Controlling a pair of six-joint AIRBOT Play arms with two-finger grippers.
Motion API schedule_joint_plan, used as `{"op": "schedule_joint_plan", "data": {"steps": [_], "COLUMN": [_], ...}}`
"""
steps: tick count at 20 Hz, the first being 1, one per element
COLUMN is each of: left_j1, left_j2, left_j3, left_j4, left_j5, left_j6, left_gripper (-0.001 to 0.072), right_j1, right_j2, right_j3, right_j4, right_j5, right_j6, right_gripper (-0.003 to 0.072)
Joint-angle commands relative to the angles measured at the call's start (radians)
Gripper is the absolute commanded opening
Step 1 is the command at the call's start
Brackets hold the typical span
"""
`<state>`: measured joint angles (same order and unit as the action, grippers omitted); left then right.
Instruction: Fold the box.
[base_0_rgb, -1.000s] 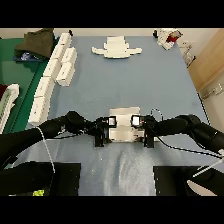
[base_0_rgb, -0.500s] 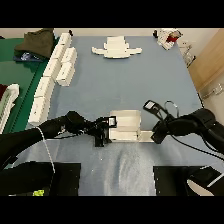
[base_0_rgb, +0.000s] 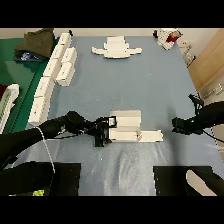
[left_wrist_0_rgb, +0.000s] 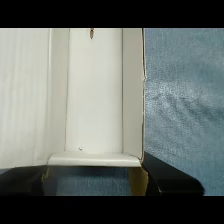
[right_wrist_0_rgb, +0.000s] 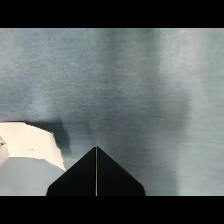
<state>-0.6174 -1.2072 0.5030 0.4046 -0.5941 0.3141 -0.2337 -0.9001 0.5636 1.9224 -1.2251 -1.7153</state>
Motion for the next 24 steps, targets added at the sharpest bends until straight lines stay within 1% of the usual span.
{"op": "schedule_joint_plan", "data": {"steps": [1,4,6,13,15,20,22,24], "left_j1": [0.001,0.001,0.001,0.001,0.001,0.001,0.001,0.001], "left_j2": [0.000,0.000,0.000,0.000,0.000,0.000,0.000,0.000], "left_j3": [0.001,0.001,0.001,0.001,0.001,0.001,0.001,0.001], "left_j4": [0.000,0.000,0.000,0.000,0.000,0.000,0.000,0.000], "left_j5": [0.000,0.000,0.000,0.000,0.000,0.000,0.000,0.000], "left_j6": [0.000,0.000,0.000,0.000,0.000,0.000,0.000,0.000], "left_gripper": [0.0461,0.0461,0.0461,0.0462,0.0461,0.0461,0.0461,0.0461], "right_j1": [-0.166,-0.150,-0.146,-0.128,-0.075,0.109,0.154,0.167], "right_j2": [-0.144,-0.220,-0.249,-0.253,-0.253,-0.250,-0.220,-0.160], "right_j3": [-0.005,-0.021,-0.041,-0.097,-0.110,-0.109,-0.106,-0.093], "right_j4": [0.258,0.282,0.298,0.375,0.388,0.458,0.472,0.472], "right_j5": [-0.096,-0.092,-0.074,-0.071,-0.072,-0.028,-0.026,-0.021], "right_j6": [-0.176,-0.236,-0.259,-0.286,-0.286,-0.286,-0.286,-0.282], "right_gripper": [0.0001,0.0001,0.0001,0.0002,0.0002,0.0002,0.0001,0.0001]}}
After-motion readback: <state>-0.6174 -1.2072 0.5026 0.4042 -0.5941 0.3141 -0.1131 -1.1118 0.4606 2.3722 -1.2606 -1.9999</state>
